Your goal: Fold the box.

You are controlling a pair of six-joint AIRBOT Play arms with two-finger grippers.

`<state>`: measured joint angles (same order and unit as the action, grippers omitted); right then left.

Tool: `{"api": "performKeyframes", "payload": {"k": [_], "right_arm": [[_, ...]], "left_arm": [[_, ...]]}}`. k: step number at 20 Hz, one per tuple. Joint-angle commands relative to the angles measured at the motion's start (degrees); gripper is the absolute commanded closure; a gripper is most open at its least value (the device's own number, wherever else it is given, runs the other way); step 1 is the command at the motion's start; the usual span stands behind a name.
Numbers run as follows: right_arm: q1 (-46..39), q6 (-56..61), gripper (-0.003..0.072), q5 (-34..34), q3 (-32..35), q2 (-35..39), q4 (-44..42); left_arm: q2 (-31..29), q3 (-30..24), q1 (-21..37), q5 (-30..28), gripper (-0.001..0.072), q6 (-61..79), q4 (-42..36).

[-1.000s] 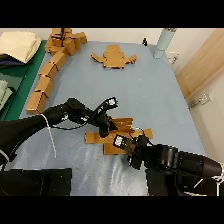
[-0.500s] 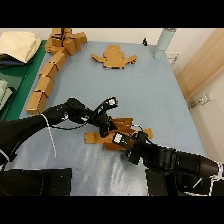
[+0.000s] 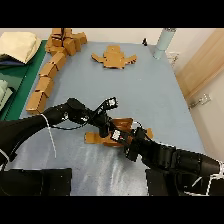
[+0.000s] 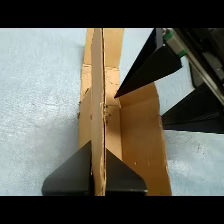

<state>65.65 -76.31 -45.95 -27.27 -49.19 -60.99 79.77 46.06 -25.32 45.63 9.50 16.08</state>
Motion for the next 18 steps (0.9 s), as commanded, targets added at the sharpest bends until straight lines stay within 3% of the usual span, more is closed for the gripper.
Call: {"api": "performKeyframes", "payload": {"k": [1,6,12,18], "right_arm": [[0.0,0.0,-0.0034,-1.3,-0.4,0.0,0.7],[-1.9,4.8,-0.0034,-1.7,-0.5,1.3,3.1],[-5.5,-5.5,-0.0034,2.8,1.8,7.3,1.7],[-22.8,-42.3,-0.0034,9.2,2.2,7.7,-24.2]], "left_arm": [[0.0,0.0,0.0,-0.1,0.0700,0.0,0.0],[0.0,0.0,0.0,-0.1,0.0699,0.0,0.0],[0.0,0.0,0.0,-0.1,0.0699,0.0,0.0],[0.0,0.0,0.0,0.0,0.0699,0.0,0.0]]}}
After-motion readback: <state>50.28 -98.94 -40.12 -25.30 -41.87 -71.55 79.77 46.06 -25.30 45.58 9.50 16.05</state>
